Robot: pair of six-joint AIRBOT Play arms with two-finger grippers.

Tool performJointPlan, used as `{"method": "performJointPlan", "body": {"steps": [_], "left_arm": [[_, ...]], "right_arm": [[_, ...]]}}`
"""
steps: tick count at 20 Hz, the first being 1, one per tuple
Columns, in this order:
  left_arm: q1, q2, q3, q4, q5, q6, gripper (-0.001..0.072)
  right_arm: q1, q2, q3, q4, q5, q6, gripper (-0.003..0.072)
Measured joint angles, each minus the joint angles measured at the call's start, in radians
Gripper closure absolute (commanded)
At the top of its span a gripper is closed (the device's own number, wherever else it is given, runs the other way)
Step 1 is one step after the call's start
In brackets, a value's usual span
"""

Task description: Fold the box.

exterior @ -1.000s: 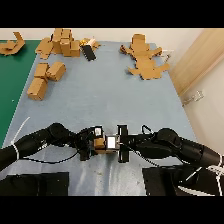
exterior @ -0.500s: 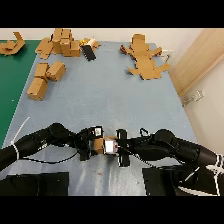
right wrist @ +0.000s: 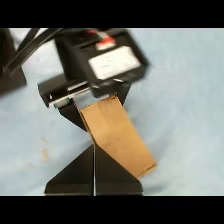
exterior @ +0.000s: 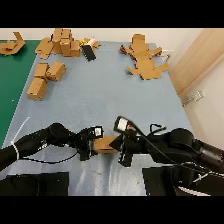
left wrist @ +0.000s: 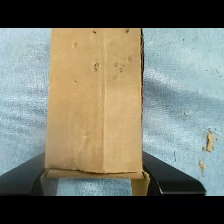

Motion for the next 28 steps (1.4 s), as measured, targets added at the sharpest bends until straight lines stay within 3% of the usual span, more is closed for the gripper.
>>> {"method": "performJointPlan", "body": {"steps": [3,8,11,15,24,28], "left_arm": [[0.0,0.0,0.0,0.0,0.0,0.0,0.0201],[0.0,0.0,0.0,0.0,0.0,0.0,0.0201],[0.0,0.0,0.0,0.0,0.0,0.0,0.0201],[0.0,0.0,0.0,0.0,0.0,0.0,0.0201],[0.0,0.0,0.0,0.0,0.0,0.0,0.0201],[0.0,0.0,0.0,-0.001,0.0,-0.001,0.0201]], "right_arm": [[0.0,0.077,-0.089,0.034,0.006,0.472,0.0684],[0.058,0.082,-0.317,0.311,0.387,0.79,0.0684],[0.086,0.021,-0.359,0.374,0.568,0.847,0.0684],[0.11,-0.058,-0.372,0.406,0.677,0.881,0.0684],[0.136,-0.122,-0.375,0.407,0.719,0.896,0.0683],[0.135,-0.058,-0.377,0.36,0.711,0.895,0.0684]]}}
